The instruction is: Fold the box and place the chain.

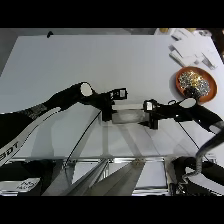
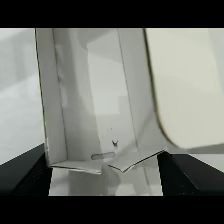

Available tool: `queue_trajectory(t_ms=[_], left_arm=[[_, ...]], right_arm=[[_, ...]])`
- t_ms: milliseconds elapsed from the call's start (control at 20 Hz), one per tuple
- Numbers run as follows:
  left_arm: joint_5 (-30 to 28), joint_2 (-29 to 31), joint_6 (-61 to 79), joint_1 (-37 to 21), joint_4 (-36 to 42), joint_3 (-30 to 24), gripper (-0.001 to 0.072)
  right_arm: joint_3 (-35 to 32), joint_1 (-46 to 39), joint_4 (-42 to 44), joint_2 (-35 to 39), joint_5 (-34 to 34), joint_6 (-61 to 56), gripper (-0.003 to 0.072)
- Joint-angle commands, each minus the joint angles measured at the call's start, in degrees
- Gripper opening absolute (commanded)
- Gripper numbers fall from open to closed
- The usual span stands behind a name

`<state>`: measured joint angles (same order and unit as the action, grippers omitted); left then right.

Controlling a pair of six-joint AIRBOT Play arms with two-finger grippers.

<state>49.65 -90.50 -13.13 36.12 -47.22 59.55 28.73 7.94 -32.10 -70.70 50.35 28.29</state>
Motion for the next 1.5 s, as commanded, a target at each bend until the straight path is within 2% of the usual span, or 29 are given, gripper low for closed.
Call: queue_trajectory(t_ms=[0,200,800,850,1050,1100,1150,1450], left_arm=[[-0.09,-0.02,0.00,0.04,0.02,0.00,0.0011],[-0.09,-0.02,0.00,0.04,0.00,0.00,0.0011],[-0.09,-0.02,0.00,0.04,0.02,0.00,0.0011],[-0.09,-0.02,0.00,0.04,0.02,0.00,0.0011],[-0.09,-0.02,0.00,0.04,0.02,0.00,0.0011],[-0.09,-0.02,0.00,0.04,0.02,0.00,0.0011],[-0.09,-0.02,0.00,0.04,0.02,0.00,0.0011],[-0.09,-0.02,0.00,0.04,0.02,0.00,0.0011]], right_arm=[[0.81,-0.09,-0.44,-3.58,3.21,-1.11,0.0635],[0.81,-0.09,0.31,-3.93,2.99,-1.16,0.0575],[0.81,-0.09,-0.46,-6.47,1.70,-0.83,0.0566],[0.81,-0.09,-0.46,-6.47,1.68,-0.81,0.0512],[0.81,-0.09,-0.35,-6.47,1.27,-0.76,0.0460],[0.81,-0.02,0.04,-6.45,1.25,-0.76,0.0501],[0.81,0.00,0.59,-6.45,1.25,-0.50,0.0600],[0.81,1.62,1.07,-6.45,0.52,0.48,0.0617]])
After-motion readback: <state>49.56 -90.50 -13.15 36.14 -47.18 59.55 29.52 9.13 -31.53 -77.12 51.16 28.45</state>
